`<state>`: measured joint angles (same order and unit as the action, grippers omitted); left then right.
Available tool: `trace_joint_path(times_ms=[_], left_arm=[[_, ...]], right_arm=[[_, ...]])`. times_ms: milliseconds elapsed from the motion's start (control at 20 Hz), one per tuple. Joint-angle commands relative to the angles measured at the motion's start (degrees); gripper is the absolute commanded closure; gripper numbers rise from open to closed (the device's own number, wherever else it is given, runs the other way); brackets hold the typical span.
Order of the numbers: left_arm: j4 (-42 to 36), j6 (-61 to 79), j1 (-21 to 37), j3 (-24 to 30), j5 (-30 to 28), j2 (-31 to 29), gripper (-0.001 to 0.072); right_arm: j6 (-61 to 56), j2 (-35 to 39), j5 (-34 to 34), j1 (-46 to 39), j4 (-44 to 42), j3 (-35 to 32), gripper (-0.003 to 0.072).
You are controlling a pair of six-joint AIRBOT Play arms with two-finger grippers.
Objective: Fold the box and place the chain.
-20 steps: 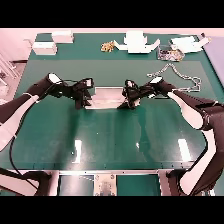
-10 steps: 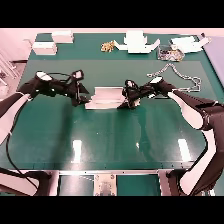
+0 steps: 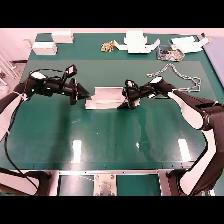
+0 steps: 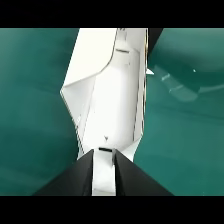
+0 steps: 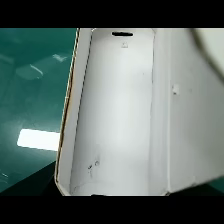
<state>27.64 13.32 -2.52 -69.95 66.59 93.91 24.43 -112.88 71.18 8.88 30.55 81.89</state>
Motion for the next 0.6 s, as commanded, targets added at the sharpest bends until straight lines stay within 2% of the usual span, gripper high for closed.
trace_joint_path(times_ms=[0, 300, 400, 550], left_arm=[[2.8, -2.67, 0.07, -0.04, -1.77, 0.0, 0.0531], [3.32, -5.88, -0.11, -0.02, -3.41, 0.76, 0.0533], [8.07, -7.72, -1.73, -0.02, -5.55, 0.76, 0.0689], [15.74, -12.81, -3.74, -0.02, -9.46, 0.76, 0.069]], right_arm=[[-0.02, -0.02, 0.02, 0.0, -0.02, 0.0, 0.012], [-0.02, -0.02, 0.02, 0.0, 0.0, 0.0, 0.012], [-0.02, -0.02, 0.02, 0.0, -0.02, 0.0, 0.012], [-0.02, -0.02, 0.02, 0.0, 0.0, 0.0, 0.012]])
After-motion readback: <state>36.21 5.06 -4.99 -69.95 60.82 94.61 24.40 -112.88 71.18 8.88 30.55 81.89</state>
